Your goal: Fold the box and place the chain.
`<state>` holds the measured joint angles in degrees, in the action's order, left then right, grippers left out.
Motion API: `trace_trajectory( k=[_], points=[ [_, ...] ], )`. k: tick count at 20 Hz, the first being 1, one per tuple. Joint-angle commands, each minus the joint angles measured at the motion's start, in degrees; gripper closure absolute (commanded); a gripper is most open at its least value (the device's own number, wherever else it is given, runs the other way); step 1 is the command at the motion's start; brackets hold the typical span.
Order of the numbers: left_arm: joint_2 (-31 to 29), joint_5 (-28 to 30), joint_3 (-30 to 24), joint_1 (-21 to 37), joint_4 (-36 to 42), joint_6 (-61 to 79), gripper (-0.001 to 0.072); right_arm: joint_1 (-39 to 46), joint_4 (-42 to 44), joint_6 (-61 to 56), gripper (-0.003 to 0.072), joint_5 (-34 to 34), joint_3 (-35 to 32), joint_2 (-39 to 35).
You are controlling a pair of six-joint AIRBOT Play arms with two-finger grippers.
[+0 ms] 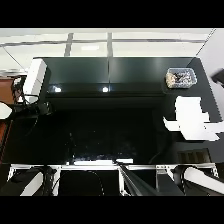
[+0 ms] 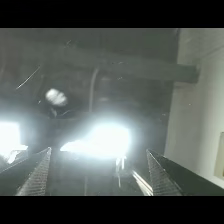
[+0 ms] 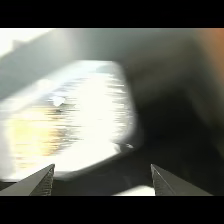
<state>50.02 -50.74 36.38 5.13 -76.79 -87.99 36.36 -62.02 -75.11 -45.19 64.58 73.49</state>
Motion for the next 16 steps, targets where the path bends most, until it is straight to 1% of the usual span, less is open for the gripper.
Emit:
trace_trajectory(
  k=[1,4,7,8,10,12,16],
  points=[
    [0.31,-1.68,0.02,-0.09,-2.19,-2.80,-0.0003,16.61,-7.54,-0.46,-0.0034,-17.86,7.41,6.16],
    [0.31,-1.57,0.02,-0.09,-1.55,-2.91,-0.0002,23.65,-5.55,5.95,-0.0034,-26.08,8.63,10.36],
    [0.31,-1.25,0.02,-0.09,-1.57,-2.91,-0.0002,23.89,-5.51,15.34,-0.0034,-35.43,8.63,15.58],
    [0.31,-0.90,0.02,-0.09,-1.55,-2.91,-0.0002,23.26,-5.53,17.51,-0.0034,-36.87,8.63,16.85],
    [0.31,-0.59,0.02,-0.09,-1.57,-2.91,-0.0002,22.08,-6.88,20.37,-0.0034,-36.59,8.61,17.33],
    [0.31,-0.72,0.02,-0.09,-1.55,-2.91,-0.0001,21.55,-10.84,20.83,-0.0034,-36.20,8.41,17.40],
    [0.31,-0.72,0.00,-0.09,-1.57,-2.91,-0.0002,21.53,-11.06,21.22,-0.0034,-34.56,8.07,17.40]
  ],
)
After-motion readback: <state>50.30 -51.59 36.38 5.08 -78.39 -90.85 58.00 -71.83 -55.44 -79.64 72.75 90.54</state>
